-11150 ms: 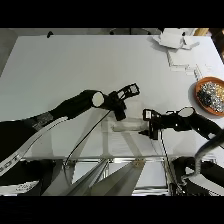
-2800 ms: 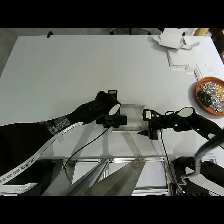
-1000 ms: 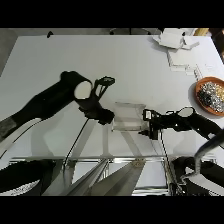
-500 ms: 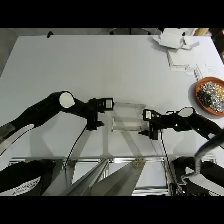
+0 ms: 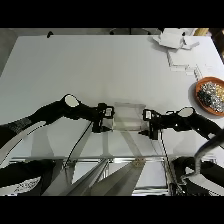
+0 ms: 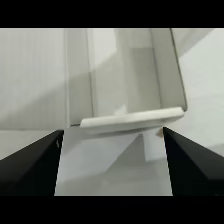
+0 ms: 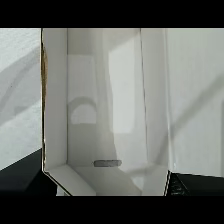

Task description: Fold the box and place the chain.

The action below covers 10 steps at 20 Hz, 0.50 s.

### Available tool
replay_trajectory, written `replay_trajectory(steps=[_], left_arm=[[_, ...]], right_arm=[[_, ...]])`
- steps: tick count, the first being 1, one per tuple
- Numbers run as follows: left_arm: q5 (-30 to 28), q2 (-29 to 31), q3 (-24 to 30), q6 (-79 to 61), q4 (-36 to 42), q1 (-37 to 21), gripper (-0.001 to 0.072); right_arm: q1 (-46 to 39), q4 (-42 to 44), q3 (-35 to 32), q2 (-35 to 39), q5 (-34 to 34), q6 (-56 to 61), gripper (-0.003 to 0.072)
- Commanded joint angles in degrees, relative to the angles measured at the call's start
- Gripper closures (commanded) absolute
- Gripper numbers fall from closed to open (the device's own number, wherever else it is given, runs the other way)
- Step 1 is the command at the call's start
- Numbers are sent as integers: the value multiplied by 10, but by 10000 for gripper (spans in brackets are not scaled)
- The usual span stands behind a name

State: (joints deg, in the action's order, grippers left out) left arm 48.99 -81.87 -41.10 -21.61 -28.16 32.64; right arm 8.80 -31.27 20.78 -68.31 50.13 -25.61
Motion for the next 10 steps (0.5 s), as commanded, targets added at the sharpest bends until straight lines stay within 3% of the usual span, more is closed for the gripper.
replay_trajectory(steps=[1,10], left_arm=[[16,-3,16,-18,29,0,9],[-5,-18,25,-27,82,12,9]], right_arm=[[0,0,0,0,0,0,275],[0,0,0,0,0,0,275]])
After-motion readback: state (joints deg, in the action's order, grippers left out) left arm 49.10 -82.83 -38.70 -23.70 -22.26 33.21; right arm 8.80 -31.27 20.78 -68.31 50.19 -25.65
